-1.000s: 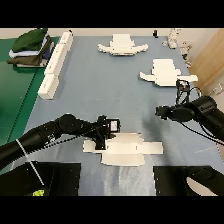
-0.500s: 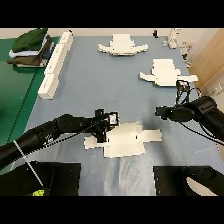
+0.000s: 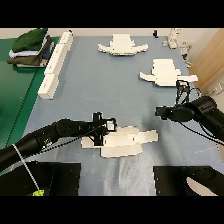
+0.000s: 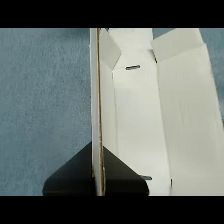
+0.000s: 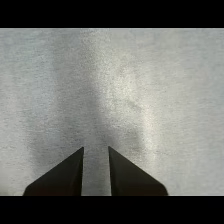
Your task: Fold the box.
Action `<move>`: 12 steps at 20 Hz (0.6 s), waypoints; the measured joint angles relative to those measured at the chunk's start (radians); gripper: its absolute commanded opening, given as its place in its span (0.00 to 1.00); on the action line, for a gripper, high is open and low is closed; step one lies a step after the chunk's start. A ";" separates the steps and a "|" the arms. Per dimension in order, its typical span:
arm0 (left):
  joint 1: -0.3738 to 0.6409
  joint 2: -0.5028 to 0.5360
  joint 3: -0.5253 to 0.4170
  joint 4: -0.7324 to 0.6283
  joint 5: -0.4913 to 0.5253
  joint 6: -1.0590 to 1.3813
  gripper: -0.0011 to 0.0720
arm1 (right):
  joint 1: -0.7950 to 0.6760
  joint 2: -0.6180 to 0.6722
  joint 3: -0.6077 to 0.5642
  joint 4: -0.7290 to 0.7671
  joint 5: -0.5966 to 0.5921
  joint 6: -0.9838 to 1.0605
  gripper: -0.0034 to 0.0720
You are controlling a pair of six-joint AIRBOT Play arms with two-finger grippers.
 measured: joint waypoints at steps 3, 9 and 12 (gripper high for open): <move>0.000 0.001 -0.009 -0.002 0.000 0.014 0.03 | 0.000 0.000 0.000 0.002 0.000 0.000 0.36; 0.000 0.024 -0.008 0.001 -0.079 0.022 0.03 | 0.000 0.000 0.000 0.006 0.000 0.000 0.36; 0.000 0.038 -0.002 0.005 -0.103 0.003 0.03 | 0.000 0.000 0.000 0.009 0.000 0.000 0.36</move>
